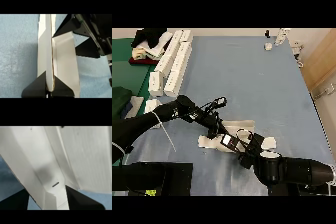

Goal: Fold the box.

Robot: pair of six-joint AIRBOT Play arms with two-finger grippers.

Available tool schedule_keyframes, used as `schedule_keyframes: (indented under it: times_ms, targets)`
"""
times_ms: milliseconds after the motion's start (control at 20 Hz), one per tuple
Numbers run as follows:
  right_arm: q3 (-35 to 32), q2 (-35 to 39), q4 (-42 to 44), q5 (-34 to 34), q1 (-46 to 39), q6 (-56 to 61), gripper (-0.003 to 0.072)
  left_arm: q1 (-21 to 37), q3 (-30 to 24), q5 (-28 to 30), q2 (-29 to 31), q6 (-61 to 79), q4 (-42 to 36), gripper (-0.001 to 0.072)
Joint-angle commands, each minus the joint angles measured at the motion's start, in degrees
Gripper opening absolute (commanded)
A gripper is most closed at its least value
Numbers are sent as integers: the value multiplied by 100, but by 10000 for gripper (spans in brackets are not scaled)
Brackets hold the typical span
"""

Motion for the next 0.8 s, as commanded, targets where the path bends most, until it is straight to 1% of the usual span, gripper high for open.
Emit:
schedule_keyframes:
  times_ms: [0, 50, 250, 350, 550, 750]
  targets:
    - [118, 22, -426, -149, 7, 590, 675, -2, -2, 0, -2, 2, 0, 13]
    - [118, 22, -428, -223, 7, 588, 719, -2, -2, -2, -2, 2, 0, 13]
    - [92, 166, -496, -588, -28, 560, 720, -2, -4, 0, -2, 2, 0, 13]
    - [-20, 442, -448, -538, -192, 297, 720, -2, -2, 0, -2, 0, 0, 13]
    - [-372, 966, 308, -168, -796, -684, 720, -2, -2, 0, -2, 2, 0, 13]
    - [-706, 1318, 608, 730, -1587, -1755, 720, -2, -4, 0, -2, 2, 0, 13]
